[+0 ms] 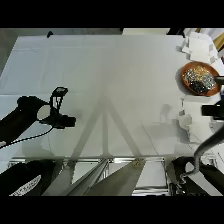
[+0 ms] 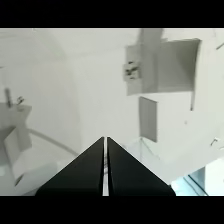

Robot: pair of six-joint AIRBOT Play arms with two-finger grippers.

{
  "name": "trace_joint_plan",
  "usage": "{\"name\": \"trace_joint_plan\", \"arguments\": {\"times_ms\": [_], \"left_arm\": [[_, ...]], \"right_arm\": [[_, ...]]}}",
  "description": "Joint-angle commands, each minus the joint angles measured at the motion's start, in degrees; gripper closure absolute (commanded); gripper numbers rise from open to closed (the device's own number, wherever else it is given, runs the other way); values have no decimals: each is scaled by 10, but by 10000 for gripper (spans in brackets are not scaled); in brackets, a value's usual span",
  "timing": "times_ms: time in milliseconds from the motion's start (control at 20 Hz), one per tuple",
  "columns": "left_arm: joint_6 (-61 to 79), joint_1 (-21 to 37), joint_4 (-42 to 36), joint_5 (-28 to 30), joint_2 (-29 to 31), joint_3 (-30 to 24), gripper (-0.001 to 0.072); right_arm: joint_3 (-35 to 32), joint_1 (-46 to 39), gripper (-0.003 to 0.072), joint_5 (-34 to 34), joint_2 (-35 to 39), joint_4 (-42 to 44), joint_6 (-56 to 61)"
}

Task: Fold the box and place the chain.

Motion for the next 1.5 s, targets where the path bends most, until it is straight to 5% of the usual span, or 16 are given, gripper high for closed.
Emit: {"name": "trace_joint_plan", "arguments": {"times_ms": [0, 50, 100, 600, 950, 1050, 1100, 1300, 1450], "left_arm": [[0, 0, 0, 0, 0, 0, 697], [0, 0, 0, 0, 0, 0, 697], [0, 0, 0, 0, 0, 0, 697], [0, 0, 0, 0, 0, 0, 697], [0, 0, 0, 0, 0, 0, 697], [0, 0, 0, 0, 0, 0, 697], [0, 0, 0, 0, 0, 0, 697], [0, 0, 0, 0, 0, 0, 697], [0, 0, 0, 0, 0, 0, 697]], "right_arm": [[1, -112, 367, -68, 1, -19, -37], [1, -125, 171, -87, 1, -19, -42], [1, -135, 141, -111, 1, -19, -48], [0, -144, 174, -148, -97, -28, -111], [0, -144, 331, -92, -157, -130, -52], [0, -144, 486, -79, -173, -118, -52], [0, -143, 665, -75, -173, -109, -54], [0, -82, 675, -57, -132, -85, -67], [0, -14, 675, -62, -61, 53, -89]]}}
